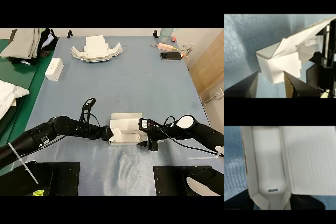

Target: Fold the box.

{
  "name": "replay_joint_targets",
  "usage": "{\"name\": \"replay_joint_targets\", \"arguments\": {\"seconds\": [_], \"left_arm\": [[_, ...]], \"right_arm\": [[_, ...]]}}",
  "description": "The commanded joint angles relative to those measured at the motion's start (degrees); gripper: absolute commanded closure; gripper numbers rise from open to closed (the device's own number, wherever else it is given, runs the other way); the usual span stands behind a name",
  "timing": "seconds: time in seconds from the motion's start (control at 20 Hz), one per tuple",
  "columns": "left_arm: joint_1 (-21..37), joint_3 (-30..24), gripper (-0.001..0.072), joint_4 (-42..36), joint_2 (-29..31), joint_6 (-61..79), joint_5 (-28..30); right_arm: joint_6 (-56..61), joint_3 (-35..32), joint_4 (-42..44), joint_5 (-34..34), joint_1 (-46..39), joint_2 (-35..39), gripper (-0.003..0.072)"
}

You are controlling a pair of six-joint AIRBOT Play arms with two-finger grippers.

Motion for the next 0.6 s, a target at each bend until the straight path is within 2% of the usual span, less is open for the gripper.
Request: {"name": "replay_joint_targets", "arguments": {"seconds": [0.0,0.1,0.2,0.35,0.55], "left_arm": [[-4.2,4.0,0.0230,13.0,-3.9,-14.6,-0.4],[-6.8,6.7,0.0230,21.5,-6.6,-24.6,-1.6],[-9.0,9.8,0.0231,26.3,-9.6,-30.8,-3.1],[-11.4,14.9,0.0231,35.1,-14.2,-43.2,-9.2],[-15.1,19.3,0.0231,40.0,-18.6,-49.9,-13.6]], "right_arm": [[0.0,0.0,0.0,0.0,0.0,0.0,0.0142],[0.0,0.0,0.0,0.0,0.0,0.0,0.0142],[0.0,0.0,0.0,0.0,0.0,0.0,0.0142],[0.0,0.0,0.0,0.0,0.0,0.0,0.0142],[0.0,0.0,0.0,0.0,0.0,0.0,0.0142]]}}
